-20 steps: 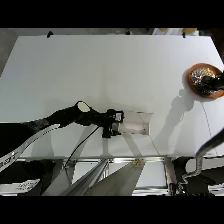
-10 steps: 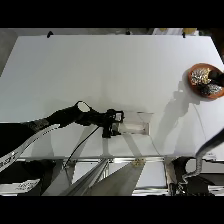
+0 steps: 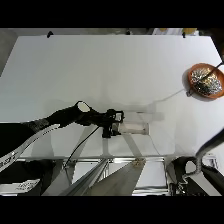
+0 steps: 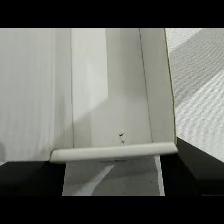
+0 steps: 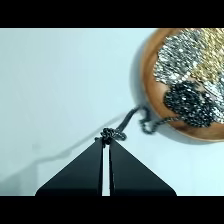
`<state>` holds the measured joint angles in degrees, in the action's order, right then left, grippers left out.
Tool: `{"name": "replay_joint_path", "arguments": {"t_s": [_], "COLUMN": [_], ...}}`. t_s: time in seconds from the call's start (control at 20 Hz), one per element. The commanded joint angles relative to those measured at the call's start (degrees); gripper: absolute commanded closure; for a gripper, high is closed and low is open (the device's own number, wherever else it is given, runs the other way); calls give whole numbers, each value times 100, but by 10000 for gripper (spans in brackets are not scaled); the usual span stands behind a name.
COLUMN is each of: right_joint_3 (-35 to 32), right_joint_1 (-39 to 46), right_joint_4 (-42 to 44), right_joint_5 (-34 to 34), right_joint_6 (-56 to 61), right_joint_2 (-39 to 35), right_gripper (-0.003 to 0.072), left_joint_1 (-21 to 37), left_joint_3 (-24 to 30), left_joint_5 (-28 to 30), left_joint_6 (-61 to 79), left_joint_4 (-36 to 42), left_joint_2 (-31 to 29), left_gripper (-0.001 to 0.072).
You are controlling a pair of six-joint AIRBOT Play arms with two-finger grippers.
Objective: Fold the box and place the chain.
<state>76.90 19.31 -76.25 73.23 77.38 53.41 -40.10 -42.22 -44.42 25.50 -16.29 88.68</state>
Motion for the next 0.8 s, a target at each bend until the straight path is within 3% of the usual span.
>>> {"name": "replay_joint_path", "arguments": {"t_s": [0.0,0.25,0.5,0.65,0.75], "right_joint_3": [-2,-2,-35,-413,-929], "right_joint_1": [-529,-1368,-2389,-3130,-3550], "right_joint_4": [166,531,1523,1589,1657], "right_joint_5": [627,1078,1480,1499,1163], "right_joint_6": [4,20,44,81,114], "right_joint_2": [-931,-1582,-1797,-1814,-1814], "right_gripper": [668,668,668,667,667], "left_joint_1": [0,0,0,0,0], "left_joint_3": [2,2,2,2,2], "left_joint_5": [2,2,4,2,2], "left_joint_6": [0,2,0,0,2], "left_joint_4": [0,0,0,0,0], "left_joint_2": [-2,-2,-2,-2,0], "left_gripper": [395,395,395,395,395]}}
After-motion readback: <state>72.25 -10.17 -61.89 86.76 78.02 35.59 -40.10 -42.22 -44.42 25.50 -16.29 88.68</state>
